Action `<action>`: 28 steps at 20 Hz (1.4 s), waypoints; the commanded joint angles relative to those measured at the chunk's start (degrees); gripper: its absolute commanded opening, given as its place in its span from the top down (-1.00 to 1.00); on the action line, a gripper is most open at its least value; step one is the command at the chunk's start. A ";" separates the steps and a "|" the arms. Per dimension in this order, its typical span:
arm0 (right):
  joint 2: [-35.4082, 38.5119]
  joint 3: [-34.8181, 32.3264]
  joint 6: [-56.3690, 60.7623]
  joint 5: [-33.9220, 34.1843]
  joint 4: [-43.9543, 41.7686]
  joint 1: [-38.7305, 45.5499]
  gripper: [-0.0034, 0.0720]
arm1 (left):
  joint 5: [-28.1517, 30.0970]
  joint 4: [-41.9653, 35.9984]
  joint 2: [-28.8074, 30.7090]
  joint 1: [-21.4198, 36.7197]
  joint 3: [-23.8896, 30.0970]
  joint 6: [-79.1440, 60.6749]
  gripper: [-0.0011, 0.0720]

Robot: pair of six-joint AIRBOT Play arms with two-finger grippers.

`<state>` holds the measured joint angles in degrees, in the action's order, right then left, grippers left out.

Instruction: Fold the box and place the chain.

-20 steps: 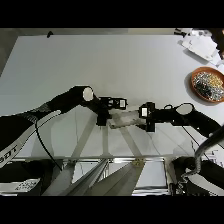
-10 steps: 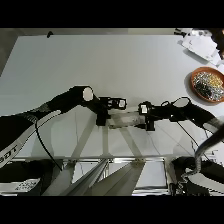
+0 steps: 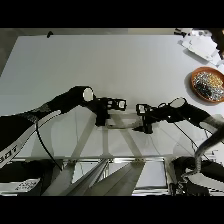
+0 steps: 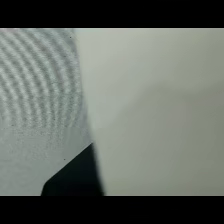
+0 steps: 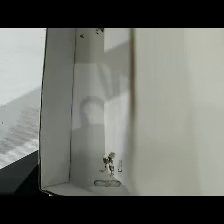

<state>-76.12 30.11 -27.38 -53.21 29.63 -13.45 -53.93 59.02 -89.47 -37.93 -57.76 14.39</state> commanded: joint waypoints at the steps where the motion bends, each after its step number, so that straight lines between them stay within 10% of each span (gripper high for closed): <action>1: -0.98 0.07 1.88 0.68 1.27 0.72 -0.78 | 0.11 -0.09 0.07 -0.02 -0.04 0.02 0.88; 28: -1.03 -1.60 -0.13 2.47 2.97 0.72 -0.23 | 0.11 -0.17 0.07 -0.02 -0.04 0.02 0.88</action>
<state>-77.10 28.56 -26.89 -51.46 30.02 -12.73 -53.93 58.85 -89.45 -37.95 -57.74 14.41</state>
